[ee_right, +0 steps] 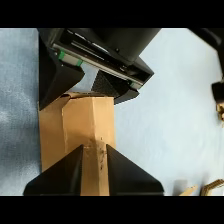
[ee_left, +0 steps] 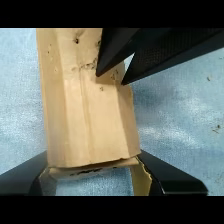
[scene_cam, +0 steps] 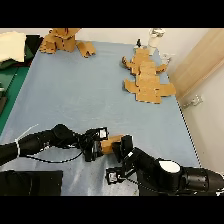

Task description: Fold the box.

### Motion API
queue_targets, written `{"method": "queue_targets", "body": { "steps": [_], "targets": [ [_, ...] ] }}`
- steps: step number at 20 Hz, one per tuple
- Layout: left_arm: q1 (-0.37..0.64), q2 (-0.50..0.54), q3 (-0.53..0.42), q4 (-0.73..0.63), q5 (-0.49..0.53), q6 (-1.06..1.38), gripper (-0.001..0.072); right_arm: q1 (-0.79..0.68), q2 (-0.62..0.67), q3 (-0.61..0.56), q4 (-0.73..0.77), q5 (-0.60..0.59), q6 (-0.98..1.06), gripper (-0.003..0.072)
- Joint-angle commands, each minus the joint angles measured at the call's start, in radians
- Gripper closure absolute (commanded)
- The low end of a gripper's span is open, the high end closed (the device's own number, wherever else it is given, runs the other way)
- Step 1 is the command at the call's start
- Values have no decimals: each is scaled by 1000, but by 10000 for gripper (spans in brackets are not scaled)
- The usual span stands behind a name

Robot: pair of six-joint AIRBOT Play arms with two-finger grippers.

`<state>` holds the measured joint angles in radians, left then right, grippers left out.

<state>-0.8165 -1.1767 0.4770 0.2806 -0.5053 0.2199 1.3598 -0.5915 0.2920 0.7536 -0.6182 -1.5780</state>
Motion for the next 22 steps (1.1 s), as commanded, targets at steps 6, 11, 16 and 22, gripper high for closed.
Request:
{"method": "queue_targets", "body": {
  "steps": [6,11,16,22],
  "targets": [
    [0,0,0,0,0,0,103,0,1,8,0,0,0,522],
    [0,0,0,0,0,0,103,0,0,8,-12,0,1,524],
    [0,0,0,0,0,0,103,0,-16,6,21,1,2,528],
    [0,0,0,0,0,0,103,2,-31,6,73,19,18,532]
  ]
}}
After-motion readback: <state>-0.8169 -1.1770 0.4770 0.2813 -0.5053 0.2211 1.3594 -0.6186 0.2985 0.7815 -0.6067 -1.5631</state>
